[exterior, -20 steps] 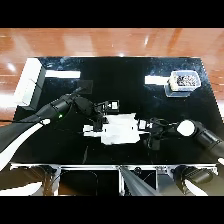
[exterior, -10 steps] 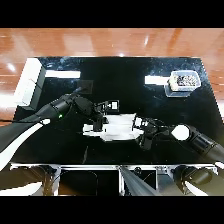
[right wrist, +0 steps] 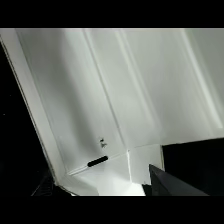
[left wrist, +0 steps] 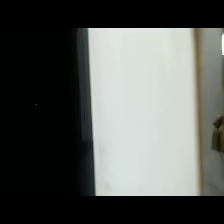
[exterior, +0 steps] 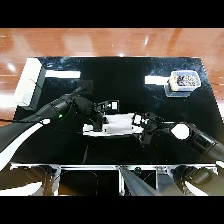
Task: Fold the box and place the chain.
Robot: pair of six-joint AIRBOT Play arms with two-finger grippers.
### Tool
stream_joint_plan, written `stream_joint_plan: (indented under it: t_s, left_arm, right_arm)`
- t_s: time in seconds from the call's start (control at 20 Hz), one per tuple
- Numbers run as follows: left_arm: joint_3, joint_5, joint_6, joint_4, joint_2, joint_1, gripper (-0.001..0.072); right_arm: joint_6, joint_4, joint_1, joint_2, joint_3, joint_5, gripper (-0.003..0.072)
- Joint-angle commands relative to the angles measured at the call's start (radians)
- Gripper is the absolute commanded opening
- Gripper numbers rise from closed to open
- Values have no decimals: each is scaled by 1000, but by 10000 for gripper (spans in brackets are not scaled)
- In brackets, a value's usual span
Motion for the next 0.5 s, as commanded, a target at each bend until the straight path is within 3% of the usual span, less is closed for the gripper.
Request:
stream_joint_plan:
  t_s: [0.0, 0.45]
  left_arm:
    - [0, 1, 1, 0, 0, 1, 24]
    - [0, 1, 1, 0, 0, 1, 24]
  right_arm:
    - [-18, -6, 1, 1, 14, -24, 708]
    - [-25, 9, 5, 1, 16, -34, 709]
